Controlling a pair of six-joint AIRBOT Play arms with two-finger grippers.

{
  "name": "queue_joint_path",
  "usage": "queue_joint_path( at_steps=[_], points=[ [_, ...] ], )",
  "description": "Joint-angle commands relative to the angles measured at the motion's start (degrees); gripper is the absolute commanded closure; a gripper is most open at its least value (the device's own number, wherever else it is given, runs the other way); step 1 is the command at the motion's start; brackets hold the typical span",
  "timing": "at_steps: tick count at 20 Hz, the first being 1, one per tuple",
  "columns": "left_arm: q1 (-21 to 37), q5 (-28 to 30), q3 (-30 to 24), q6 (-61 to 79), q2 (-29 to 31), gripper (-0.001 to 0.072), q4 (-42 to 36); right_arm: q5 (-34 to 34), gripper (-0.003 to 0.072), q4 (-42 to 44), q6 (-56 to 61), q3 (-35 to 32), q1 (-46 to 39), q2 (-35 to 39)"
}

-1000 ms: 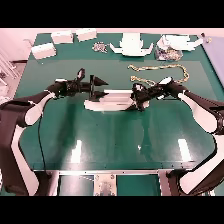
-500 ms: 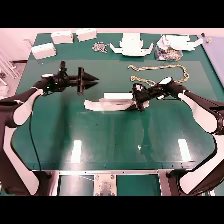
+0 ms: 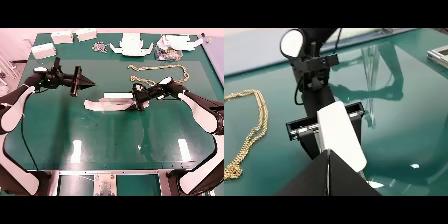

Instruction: Fold the box and place the chain.

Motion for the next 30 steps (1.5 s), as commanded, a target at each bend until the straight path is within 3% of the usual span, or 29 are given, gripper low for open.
queue_joint_path(
  at_steps=[1,6,9,13,19,27,30],
  points=[
    [-2.1,10.2,-7.3,-1.1,6.9,0.0696,1.9,0.0,0.0189,0.0,0.0,0.0,0.0,0.0],
    [-4.3,16.9,-18.4,5.0,13.9,0.0695,1.9,0.0,0.0189,0.0,0.0,0.0,0.0,0.0],
    [-6.3,18.1,-22.5,6.4,14.3,0.0695,3.3,0.0,0.019,0.0,0.0,0.0,0.0,0.0],
    [-10.6,26.6,-25.5,5.7,14.2,0.0694,7.7,0.0,0.0189,0.0,0.0,0.0,0.0,0.0],
    [-15.6,37.7,-23.6,7.4,12.3,0.0693,2.3,0.0,0.019,0.0,0.0,0.0,0.0,0.0],
    [-15.2,39.4,-11.1,6.2,4.4,0.0693,1.4,0.0,0.0189,0.0,0.0,0.0,0.0,0.0],
    [-15.2,41.8,-8.9,5.7,3.4,0.0693,1.4,0.0,0.0189,0.0,0.0,0.0,0.0,0.0]
  ],
)
